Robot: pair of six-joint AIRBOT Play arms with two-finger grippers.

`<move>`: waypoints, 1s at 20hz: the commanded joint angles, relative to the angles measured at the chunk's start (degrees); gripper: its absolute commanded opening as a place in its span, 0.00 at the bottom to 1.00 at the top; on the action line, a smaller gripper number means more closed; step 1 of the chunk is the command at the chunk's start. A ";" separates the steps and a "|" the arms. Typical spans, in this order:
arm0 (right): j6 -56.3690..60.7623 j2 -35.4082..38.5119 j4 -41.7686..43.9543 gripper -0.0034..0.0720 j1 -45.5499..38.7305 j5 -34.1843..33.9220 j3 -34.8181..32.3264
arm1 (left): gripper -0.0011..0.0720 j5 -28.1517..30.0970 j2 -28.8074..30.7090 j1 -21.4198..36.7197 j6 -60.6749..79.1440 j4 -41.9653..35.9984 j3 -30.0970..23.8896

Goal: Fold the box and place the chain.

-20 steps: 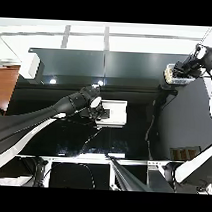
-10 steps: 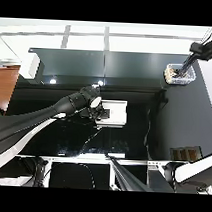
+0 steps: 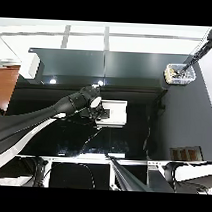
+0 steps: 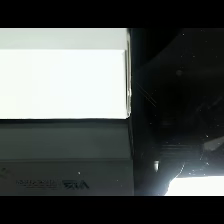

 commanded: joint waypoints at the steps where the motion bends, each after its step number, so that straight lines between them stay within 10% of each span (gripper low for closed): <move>1: -0.96 -1.70 0.52 0.06 -0.63 -2.34 -3.91 | 0.06 -0.02 -0.02 0.02 0.02 0.02 0.04; 15: 8.68 -19.47 -7.17 0.10 -0.46 -3.04 -3.69 | 0.06 -0.20 -0.02 0.02 0.02 -0.02 0.04; 17: 8.46 -19.47 -8.26 0.65 -0.46 -2.45 -2.67 | 0.06 -0.20 -0.02 0.02 0.02 -0.02 0.04; 20: 3.37 -19.39 -3.80 0.64 -0.33 -1.38 -0.26 | 0.06 -0.13 -0.02 0.02 0.02 0.00 0.04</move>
